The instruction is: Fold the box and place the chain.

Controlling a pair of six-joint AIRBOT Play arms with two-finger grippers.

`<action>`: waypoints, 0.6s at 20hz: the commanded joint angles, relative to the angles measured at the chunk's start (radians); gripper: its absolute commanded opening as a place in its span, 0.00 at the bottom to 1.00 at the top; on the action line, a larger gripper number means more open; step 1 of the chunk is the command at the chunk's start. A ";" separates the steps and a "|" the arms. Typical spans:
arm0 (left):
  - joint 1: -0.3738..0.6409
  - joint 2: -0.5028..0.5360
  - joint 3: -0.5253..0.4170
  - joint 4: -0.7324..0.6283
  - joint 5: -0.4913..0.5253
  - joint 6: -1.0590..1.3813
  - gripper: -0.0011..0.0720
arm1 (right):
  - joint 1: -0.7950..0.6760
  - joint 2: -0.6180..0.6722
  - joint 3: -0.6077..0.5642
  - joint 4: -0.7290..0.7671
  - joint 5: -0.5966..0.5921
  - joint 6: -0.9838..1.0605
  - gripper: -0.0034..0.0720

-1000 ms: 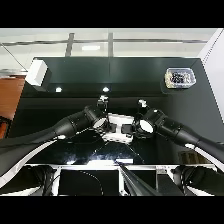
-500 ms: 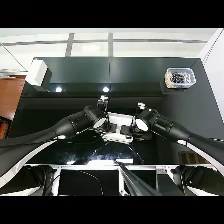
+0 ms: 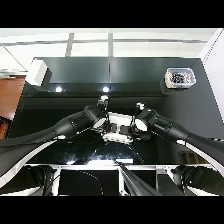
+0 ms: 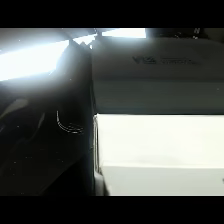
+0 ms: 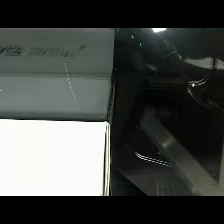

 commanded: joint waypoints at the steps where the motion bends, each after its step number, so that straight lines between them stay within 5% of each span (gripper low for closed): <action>1: 0.001 -0.001 0.000 -0.001 -0.002 -0.001 0.05 | 0.001 0.000 0.001 0.003 -0.004 0.000 0.13; 3: 0.001 -0.001 0.000 -0.001 -0.002 -0.001 0.05 | 0.001 0.000 0.001 0.002 -0.003 0.001 0.32; 5: 0.001 -0.001 0.000 -0.002 -0.002 -0.001 0.05 | 0.001 0.000 0.002 0.003 -0.004 0.002 0.29; 6: 0.001 -0.001 0.000 -0.001 -0.002 -0.001 0.05 | 0.001 0.000 0.002 0.001 -0.003 0.001 0.13; 10: 0.001 -0.001 0.000 -0.002 -0.002 -0.001 0.05 | 0.001 0.000 0.003 0.000 -0.004 0.001 0.12; 11: 0.001 -0.001 0.000 -0.002 -0.002 -0.001 0.05 | 0.001 0.001 0.005 -0.001 -0.003 0.001 0.15; 12: 0.001 -0.001 0.000 -0.002 -0.003 -0.001 0.05 | 0.001 0.002 0.009 -0.002 -0.002 0.001 0.34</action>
